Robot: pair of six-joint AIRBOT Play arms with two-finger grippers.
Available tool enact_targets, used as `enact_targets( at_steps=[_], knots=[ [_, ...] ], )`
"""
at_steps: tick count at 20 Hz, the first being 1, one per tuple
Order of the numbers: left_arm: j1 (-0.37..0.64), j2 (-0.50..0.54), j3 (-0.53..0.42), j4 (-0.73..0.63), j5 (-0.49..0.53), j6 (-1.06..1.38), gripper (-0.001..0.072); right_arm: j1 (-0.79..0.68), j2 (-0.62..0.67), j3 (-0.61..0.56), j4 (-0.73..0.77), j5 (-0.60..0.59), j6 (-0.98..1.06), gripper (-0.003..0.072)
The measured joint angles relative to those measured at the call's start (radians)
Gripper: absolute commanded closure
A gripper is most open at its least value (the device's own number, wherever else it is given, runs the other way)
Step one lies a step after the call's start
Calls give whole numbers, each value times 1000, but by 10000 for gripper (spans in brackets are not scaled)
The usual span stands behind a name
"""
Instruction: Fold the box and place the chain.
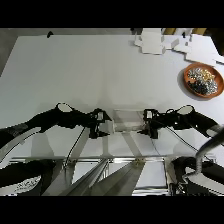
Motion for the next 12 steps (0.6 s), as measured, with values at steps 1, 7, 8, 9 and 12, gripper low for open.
enact_targets(
  at_steps=[1, 7, 8, 9, 12],
  knots=[
    [-2, 0, -3, -2, 0, 9, 4, 0, 0, 0, 0, 0, 0, 370],
    [-31, 0, -10, -58, 26, 28, 3, 0, 0, 0, -1, 0, -1, 370],
    [-37, 0, -10, -67, 31, 30, 3, 0, 0, 0, -1, 0, -1, 370],
    [-42, 0, -10, -76, 35, 30, 3, 0, 0, 0, -1, 0, -2, 370],
    [-56, 0, -10, -103, 43, 21, 3, 0, 0, 0, -1, 0, -4, 370]
  ],
)
